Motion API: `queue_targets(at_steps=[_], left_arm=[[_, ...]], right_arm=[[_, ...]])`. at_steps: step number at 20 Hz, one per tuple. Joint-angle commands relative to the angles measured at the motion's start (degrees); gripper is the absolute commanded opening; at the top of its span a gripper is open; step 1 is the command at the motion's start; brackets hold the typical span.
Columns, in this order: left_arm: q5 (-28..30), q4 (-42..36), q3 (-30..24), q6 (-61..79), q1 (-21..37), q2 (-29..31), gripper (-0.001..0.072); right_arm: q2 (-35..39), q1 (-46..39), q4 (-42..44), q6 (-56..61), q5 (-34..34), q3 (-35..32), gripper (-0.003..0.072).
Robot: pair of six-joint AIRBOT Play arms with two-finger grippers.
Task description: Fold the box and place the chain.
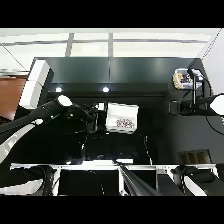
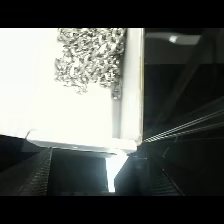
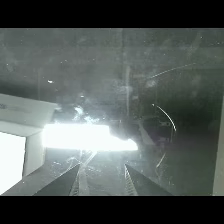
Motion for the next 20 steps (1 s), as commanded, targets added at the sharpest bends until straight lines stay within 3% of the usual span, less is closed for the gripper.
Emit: queue_targets(at_steps=[1, 15, 20], left_arm=[[2.47, -0.22, 0.17, -0.46, -0.57, -0.39, 0.0713], [3.78, -3.10, 0.17, 3.06, -1.18, -0.42, 0.0710], [0.90, -4.50, 0.17, 3.04, -1.20, -0.44, 0.0708]], right_arm=[[-0.04, 0.04, 0.11, -0.02, 0.00, -0.02, 0.0336], [-0.04, 0.02, 0.11, 0.00, -0.42, -0.02, 0.0336], [-0.04, 0.04, 0.15, 0.00, -0.39, -0.02, 0.0336]])
